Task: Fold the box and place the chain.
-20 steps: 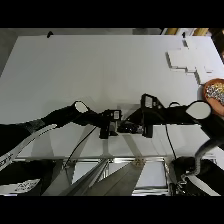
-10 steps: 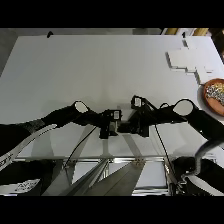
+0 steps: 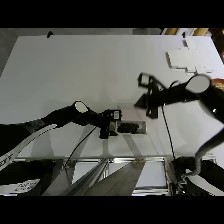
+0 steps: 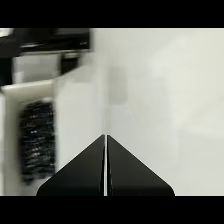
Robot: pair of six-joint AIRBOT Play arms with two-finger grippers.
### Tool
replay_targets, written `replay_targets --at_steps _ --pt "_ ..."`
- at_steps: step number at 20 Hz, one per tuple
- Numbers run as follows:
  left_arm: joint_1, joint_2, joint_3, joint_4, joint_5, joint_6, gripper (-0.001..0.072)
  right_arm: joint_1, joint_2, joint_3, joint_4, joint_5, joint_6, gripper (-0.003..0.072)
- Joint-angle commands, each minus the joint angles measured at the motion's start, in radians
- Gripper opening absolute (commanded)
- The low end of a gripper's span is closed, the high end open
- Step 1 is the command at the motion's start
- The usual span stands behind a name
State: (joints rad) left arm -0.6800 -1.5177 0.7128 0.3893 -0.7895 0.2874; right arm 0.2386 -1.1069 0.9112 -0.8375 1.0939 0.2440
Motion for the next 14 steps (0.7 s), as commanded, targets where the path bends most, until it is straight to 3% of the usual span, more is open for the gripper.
replay_targets --at_steps 1,4,6,14 --pt "0.001 0.000 0.000 0.000 0.000 0.000 0.0289 -0.052 -0.089 0.071 0.002 -0.045 -0.016 0.0021" --pt "0.001 0.000 0.000 0.000 0.000 0.000 0.0289 0.021 -0.203 0.066 -0.023 0.055 -0.013 0.0021" --pt "0.001 0.000 0.000 0.000 0.000 0.000 0.0289 0.079 -0.218 0.047 -0.023 0.031 -0.014 0.0021" --pt "0.001 0.000 0.000 0.000 0.000 0.000 0.0289 0.239 -0.008 -0.104 -0.040 -0.032 -0.014 0.0021"
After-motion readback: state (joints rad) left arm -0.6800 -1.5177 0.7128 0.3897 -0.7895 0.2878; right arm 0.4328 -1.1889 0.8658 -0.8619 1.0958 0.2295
